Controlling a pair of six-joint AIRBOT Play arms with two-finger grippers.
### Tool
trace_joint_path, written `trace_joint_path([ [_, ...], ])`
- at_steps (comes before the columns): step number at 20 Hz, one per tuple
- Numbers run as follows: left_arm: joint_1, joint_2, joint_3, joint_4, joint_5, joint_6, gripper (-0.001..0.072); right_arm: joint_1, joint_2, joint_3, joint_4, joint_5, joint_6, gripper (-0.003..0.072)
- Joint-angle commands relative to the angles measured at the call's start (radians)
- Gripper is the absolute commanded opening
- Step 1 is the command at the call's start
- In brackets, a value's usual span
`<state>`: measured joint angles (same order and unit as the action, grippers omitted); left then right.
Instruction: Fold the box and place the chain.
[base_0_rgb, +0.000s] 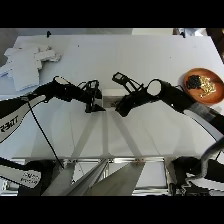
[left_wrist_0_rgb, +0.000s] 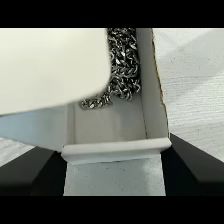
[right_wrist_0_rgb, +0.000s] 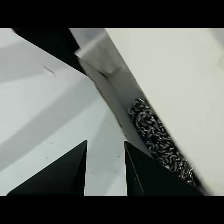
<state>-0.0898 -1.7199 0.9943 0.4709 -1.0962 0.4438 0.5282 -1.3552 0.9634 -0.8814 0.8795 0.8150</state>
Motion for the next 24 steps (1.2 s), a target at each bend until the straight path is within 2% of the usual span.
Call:
trace_joint_path([
  [1, 0.001, 0.001, 0.001, 0.000, 0.000, 0.000, 0.0280, -0.008, 0.097, 0.000, 0.011, 0.069, 0.001, 0.0273],
  [4, 0.001, 0.001, 0.001, 0.000, 0.000, 0.000, 0.0280, -0.097, 0.127, 0.006, 0.124, 0.068, 0.000, 0.0340],
  [7, 0.001, 0.001, 0.001, 0.000, 0.000, 0.000, 0.0280, -0.174, 0.126, 0.048, 0.147, 0.048, -0.010, 0.0345],
  [9, 0.001, 0.001, 0.001, 0.000, 0.000, 0.000, 0.0280, -0.213, 0.122, 0.081, 0.147, -0.013, -0.011, 0.0345],
  [13, 0.001, 0.001, 0.001, 0.000, 0.000, 0.000, 0.0280, -0.252, 0.041, 0.157, 0.146, -0.054, 0.000, 0.0346],
  [15, 0.001, 0.001, 0.001, 0.000, 0.000, 0.000, 0.0280, -0.252, -0.021, 0.185, 0.145, -0.049, -0.003, 0.0405],
  [18, 0.001, 0.001, 0.001, 0.000, 0.000, 0.000, 0.0280, -0.252, -0.134, 0.240, 0.139, 0.021, -0.012, 0.0407],
  [21, 0.001, 0.001, 0.001, 0.000, 0.000, 0.000, 0.0280, -0.252, -0.232, 0.304, 0.118, 0.167, -0.050, 0.0408],
  [24, 0.001, 0.001, 0.001, 0.000, 0.000, 0.000, 0.0280, -0.247, -0.253, 0.323, 0.119, 0.249, -0.164, 0.0408],
])
